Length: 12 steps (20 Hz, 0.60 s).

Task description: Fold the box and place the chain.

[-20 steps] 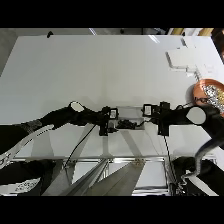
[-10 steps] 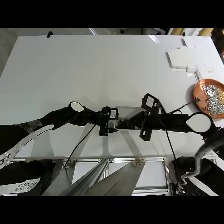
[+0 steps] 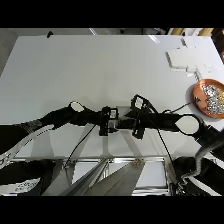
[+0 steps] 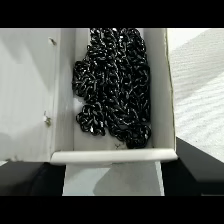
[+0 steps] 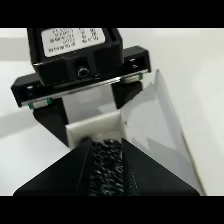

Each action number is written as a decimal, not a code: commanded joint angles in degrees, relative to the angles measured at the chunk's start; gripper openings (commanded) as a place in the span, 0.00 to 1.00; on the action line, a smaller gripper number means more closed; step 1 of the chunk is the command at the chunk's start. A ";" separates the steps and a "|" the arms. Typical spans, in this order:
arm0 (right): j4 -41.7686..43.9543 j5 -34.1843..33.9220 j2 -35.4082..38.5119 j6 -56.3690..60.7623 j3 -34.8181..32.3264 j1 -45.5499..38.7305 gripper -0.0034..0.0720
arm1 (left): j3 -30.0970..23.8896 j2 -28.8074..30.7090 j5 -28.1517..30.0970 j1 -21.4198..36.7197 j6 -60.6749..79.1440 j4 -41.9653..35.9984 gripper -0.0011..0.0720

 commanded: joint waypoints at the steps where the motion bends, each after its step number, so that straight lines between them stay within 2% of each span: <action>1: -22.84 4.74 4.68 9.57 4.00 -0.57 0.32 | 0.02 -0.02 0.00 0.02 0.00 0.00 0.39; 3: -29.14 7.13 6.36 10.23 4.09 -5.35 0.31 | 0.02 -0.02 0.00 0.02 0.00 0.00 0.39; 6: -29.18 9.79 6.54 6.40 3.89 -16.09 0.31 | 0.02 -0.02 0.00 0.02 0.00 0.00 0.39; 9: -21.75 10.38 6.10 -10.62 1.53 -23.45 0.31 | 0.02 -0.02 0.00 0.02 0.00 0.00 0.39; 12: -20.81 10.34 2.71 -23.91 -2.38 -24.87 0.31 | 0.02 -0.02 0.00 0.02 0.00 0.00 0.39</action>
